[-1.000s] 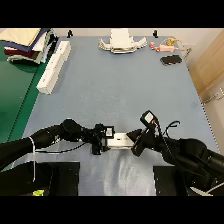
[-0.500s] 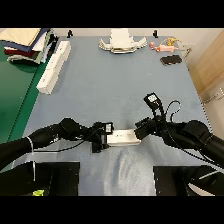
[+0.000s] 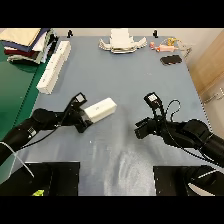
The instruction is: Fold the box.
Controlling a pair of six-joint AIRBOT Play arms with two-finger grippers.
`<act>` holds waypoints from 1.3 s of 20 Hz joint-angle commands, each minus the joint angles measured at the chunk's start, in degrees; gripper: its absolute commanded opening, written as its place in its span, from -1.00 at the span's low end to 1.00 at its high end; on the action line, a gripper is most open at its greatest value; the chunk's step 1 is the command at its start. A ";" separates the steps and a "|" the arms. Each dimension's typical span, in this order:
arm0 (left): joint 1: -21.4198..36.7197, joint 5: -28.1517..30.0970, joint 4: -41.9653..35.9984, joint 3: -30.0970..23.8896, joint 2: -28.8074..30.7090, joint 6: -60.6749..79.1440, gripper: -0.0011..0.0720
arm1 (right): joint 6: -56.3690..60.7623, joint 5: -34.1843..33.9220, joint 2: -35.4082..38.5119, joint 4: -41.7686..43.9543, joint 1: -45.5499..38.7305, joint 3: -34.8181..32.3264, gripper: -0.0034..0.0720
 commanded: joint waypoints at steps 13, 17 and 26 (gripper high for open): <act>52.06 -1.14 14.75 3.08 1.29 -11.89 0.43 | 0.02 -0.02 -0.04 0.02 -0.04 0.07 -0.90; 51.30 2.54 12.81 3.30 -3.50 -8.55 0.43 | 0.02 -0.02 -0.04 0.02 -0.04 0.07 -0.90; 47.60 4.35 6.21 10.84 -16.41 -7.37 0.43 | 0.02 -0.02 -0.04 0.02 -0.04 0.07 -0.90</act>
